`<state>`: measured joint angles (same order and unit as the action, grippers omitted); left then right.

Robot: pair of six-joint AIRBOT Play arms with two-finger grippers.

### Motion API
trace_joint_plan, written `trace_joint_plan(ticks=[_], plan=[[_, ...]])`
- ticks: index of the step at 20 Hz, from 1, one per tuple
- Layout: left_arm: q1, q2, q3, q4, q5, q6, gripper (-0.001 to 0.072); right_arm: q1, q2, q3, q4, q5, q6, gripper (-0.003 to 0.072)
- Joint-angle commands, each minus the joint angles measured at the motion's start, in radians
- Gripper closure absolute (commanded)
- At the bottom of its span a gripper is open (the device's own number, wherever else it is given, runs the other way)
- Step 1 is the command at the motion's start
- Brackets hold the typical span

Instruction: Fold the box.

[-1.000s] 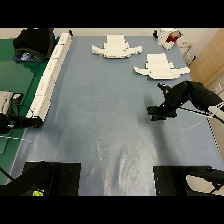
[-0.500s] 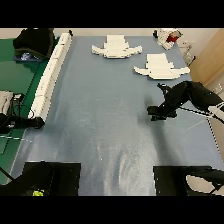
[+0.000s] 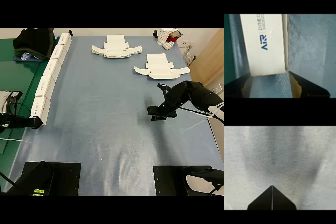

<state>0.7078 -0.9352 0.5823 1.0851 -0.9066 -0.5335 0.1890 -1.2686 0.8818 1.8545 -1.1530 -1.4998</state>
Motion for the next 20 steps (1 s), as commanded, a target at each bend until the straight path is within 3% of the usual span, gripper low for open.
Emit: trace_joint_plan(ticks=[1,4,6,7,8,9,10,13,17,20], plan=[[0.000,0.108,0.024,0.160,-0.159,-0.124,0.0011,0.000,-0.001,0.001,0.000,0.000,0.000,0.0683],[-0.003,0.230,0.024,0.180,-0.240,-0.238,0.0012,0.000,-0.001,0.001,0.000,0.000,0.000,0.0682],[-0.005,0.317,0.024,0.082,-0.298,-0.280,0.0012,0.000,-0.001,0.001,0.000,0.000,0.000,0.0682],[-0.012,0.355,0.024,0.011,-0.319,-0.280,0.0083,0.000,-0.001,0.001,0.000,0.000,0.000,0.0683],[-0.034,0.391,0.025,-0.066,-0.341,-0.283,0.0385,0.000,-0.001,0.001,0.000,0.000,0.000,0.0683],[-0.069,0.412,0.031,-0.126,-0.354,-0.282,0.0612,0.000,-0.001,0.001,0.000,0.000,0.000,0.0682],[-0.124,0.415,0.049,-0.164,-0.356,-0.283,0.0696,0.000,-0.001,0.001,0.000,0.000,0.000,0.0682],[-0.351,0.332,0.164,-0.180,-0.306,-0.357,0.0696,0.000,-0.001,0.001,0.000,0.000,0.000,0.0682],[-0.666,0.055,0.392,-0.181,-0.263,-0.465,0.0696,0.000,-0.001,0.001,0.000,0.000,0.000,0.0682],[-0.842,-0.146,0.499,-0.189,-0.257,-0.480,0.0697,0.000,-0.001,0.001,0.000,0.000,0.000,0.0682]])
